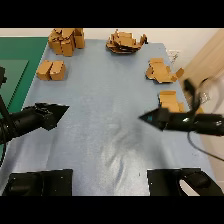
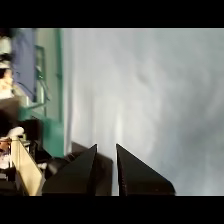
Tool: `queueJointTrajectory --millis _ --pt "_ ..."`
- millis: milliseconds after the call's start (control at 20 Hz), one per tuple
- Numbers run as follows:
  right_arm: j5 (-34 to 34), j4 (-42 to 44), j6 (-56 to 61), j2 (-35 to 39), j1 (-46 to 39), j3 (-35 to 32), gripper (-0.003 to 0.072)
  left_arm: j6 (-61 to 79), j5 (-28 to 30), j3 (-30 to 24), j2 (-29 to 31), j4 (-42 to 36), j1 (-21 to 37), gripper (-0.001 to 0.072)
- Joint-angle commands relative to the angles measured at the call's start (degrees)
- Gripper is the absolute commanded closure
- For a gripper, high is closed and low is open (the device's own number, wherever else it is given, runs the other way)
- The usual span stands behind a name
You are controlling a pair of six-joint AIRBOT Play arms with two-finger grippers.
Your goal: Fold the box.
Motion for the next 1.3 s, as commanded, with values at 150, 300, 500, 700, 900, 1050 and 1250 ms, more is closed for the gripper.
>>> queueJointTrajectory --millis 150,300,500,700,900,1050,1250 --pt "-0.3 -34.7 2.1 0.2 -8.0 37.8 0.0492 -0.2 3.9 0.0 0.0 -3.1 0.0 0.0492" --pt "29.9 -75.0 7.5 -6.5 -10.4 60.2 0.0477 -0.2 3.1 0.0 0.0 -4.8 0.0 0.0492" --pt "40.0 -85.6 -3.0 -15.8 -10.4 71.3 0.0441 -0.2 2.8 0.0 0.0 -4.8 0.0 0.0492" --pt "39.2 -86.0 -2.9 -26.4 -10.5 71.2 0.0444 -0.2 3.4 0.0 0.0 -5.2 0.0 0.0492" --pt "38.0 -74.6 -0.3 -39.2 -19.1 71.2 0.0461 -0.2 2.9 0.0 0.0 -5.3 0.0 0.0492" --pt "41.5 -50.5 -3.1 -47.8 -33.2 71.2 0.0461 -0.2 2.9 0.0 0.0 -5.0 0.0 0.0492" --pt "43.8 -29.1 -8.0 -52.5 -54.7 71.2 0.0460 -0.2 2.5 0.0 0.0 -4.7 0.0 0.0491"
